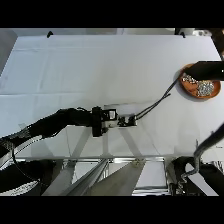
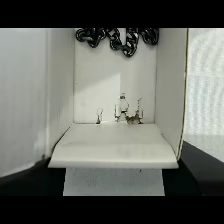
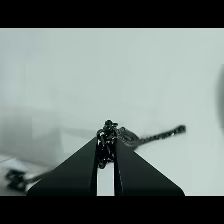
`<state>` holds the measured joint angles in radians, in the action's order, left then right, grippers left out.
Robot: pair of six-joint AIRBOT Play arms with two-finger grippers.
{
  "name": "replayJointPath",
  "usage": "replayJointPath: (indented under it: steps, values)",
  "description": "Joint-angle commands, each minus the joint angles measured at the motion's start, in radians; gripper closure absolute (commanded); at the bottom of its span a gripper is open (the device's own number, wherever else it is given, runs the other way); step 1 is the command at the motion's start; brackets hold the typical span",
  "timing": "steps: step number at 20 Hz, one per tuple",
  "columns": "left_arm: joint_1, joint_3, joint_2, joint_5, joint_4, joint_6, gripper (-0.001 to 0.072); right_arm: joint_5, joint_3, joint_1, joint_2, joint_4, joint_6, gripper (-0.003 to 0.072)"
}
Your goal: Fold the box and place the chain.
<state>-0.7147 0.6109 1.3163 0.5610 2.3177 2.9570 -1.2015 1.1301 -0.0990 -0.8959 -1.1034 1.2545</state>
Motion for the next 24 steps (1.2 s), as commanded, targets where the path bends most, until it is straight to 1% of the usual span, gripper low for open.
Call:
replayJointPath:
  steps: [1, 4, 8, 10, 12, 13, 15, 17, 18, 21, 24]
  values:
    - [0.000, 0.000, 0.000, 0.000, 0.000, 0.000, 0.0568, -0.068, 0.001, 0.114, 0.074, 0.093, -0.006, 0.0676]
    - [0.000, 0.000, 0.000, 0.000, 0.000, 0.000, 0.0568, -0.080, 0.001, 0.194, 0.106, 0.151, -0.006, 0.0676]
    - [0.000, 0.000, 0.000, 0.000, 0.000, 0.000, 0.0568, -0.130, 0.001, 0.277, 0.126, 0.252, -0.007, 0.0676]
    - [0.000, 0.000, 0.000, 0.000, 0.000, 0.000, 0.0568, -0.154, 0.000, 0.330, 0.126, 0.261, -0.019, 0.0676]
    - [0.000, 0.000, 0.000, 0.000, 0.000, 0.000, 0.0568, -0.154, -0.038, 0.400, 0.126, 0.249, -0.052, 0.0676]
    - [0.000, 0.000, 0.000, 0.000, 0.000, 0.000, 0.0568, -0.124, -0.084, 0.440, 0.126, 0.248, -0.060, 0.0676]
    - [0.000, 0.000, 0.000, 0.000, 0.000, 0.000, 0.0568, -0.020, -0.194, 0.506, 0.124, 0.240, -0.062, 0.0676]
    - [0.000, 0.000, 0.000, 0.000, 0.000, 0.000, 0.0568, 0.072, -0.293, 0.539, 0.121, 0.237, -0.059, 0.0676]
    - [0.000, 0.000, 0.000, 0.000, 0.000, 0.000, 0.0568, 0.100, -0.329, 0.540, 0.117, 0.237, -0.059, 0.0676]
    - [0.000, 0.000, 0.000, 0.000, 0.000, 0.000, 0.0568, 0.187, -0.390, 0.541, 0.086, 0.237, -0.058, 0.0676]
    - [0.000, 0.000, 0.000, 0.000, 0.000, 0.000, 0.0568, 0.269, -0.446, 0.541, 0.027, 0.261, -0.057, 0.0676]
